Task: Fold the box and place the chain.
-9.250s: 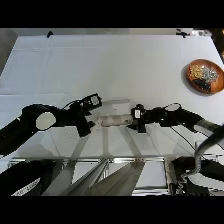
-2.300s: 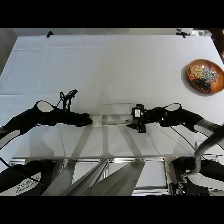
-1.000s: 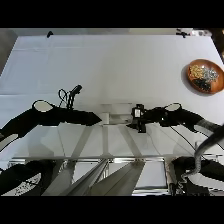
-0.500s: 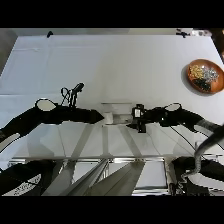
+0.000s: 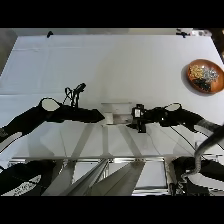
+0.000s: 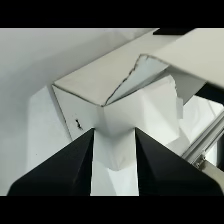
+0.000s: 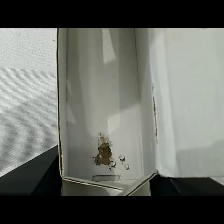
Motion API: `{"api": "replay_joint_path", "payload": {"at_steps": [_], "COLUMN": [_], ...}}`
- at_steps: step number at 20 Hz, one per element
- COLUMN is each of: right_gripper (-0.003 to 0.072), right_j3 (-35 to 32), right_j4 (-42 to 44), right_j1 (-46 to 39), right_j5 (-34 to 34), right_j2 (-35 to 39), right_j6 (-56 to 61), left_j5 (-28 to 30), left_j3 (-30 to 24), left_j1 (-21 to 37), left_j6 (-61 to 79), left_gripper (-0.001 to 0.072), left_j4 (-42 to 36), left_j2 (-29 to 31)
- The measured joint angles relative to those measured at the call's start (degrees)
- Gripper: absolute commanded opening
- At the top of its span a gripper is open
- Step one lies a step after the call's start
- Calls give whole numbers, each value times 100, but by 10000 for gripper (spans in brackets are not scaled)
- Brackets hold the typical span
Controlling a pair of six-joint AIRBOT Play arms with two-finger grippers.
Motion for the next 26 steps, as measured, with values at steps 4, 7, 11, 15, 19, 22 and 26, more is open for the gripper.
{"api": "replay_joint_path", "payload": {"at_steps": [4,7,11,15,19,22,26], "right_gripper": [438,438,438,438,438,438,438], "right_j3": [0,0,0,0,0,0,0], "right_j4": [-2,0,0,0,-2,-2,-4], "right_j1": [0,0,0,-2,-2,0,0], "right_j5": [0,2,2,4,4,4,4], "right_j2": [0,0,0,0,0,0,0], "right_j6": [0,0,11,7,-7,-7,-7], "left_j5": [-26,-164,-210,-297,-426,-581,-623], "left_j3": [332,531,739,935,1060,1088,1104], "left_j1": [-83,-232,-402,-533,-664,-734,-809], "left_j6": [-675,-1093,-1488,-1873,-2330,-2647,-3053], "left_gripper": [268,268,267,266,266,265,252], "left_j4": [588,933,1222,1528,1912,2159,2494], "left_j2": [-57,-214,-369,-420,-428,-431,-431]}}
